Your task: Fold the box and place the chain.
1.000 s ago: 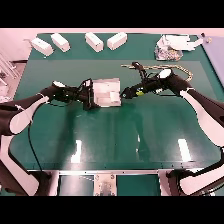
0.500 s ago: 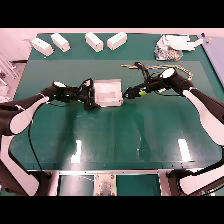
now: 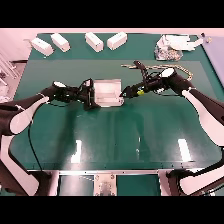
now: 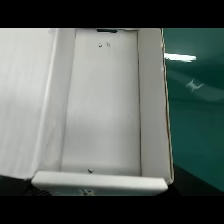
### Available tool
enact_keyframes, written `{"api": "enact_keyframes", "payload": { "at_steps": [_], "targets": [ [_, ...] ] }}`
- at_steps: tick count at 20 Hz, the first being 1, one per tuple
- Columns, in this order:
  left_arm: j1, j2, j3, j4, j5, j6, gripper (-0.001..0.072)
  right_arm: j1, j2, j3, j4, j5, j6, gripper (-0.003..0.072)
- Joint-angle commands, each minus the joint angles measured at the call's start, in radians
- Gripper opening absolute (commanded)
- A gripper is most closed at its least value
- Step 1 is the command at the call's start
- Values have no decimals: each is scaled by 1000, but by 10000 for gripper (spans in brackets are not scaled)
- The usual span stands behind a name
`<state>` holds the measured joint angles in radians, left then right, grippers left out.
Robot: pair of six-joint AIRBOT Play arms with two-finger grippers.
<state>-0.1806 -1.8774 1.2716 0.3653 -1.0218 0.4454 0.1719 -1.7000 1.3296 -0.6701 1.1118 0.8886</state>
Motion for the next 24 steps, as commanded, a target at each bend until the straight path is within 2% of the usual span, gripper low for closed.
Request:
{"api": "enact_keyframes", "payload": {
  "at_steps": [1, 3, 10, 20, 24],
  "targets": [
    [1, 0, 1, 0, 0, 1, 629, 14, 0, 1, -1, -8, 10, 453],
    [1, 0, 1, 0, 0, 1, 629, 27, 0, 1, 0, -16, 33, 525],
    [1, 0, 1, 0, -1, 1, 629, 57, 0, 1, -93, -87, 108, 525],
    [1, 0, 1, 0, -1, 1, 629, 89, 1, 1, -114, -156, 130, 525],
    [1, 0, 1, 0, -1, 1, 629, 108, 1, 2, -226, -159, 232, 525]
  ]
}}
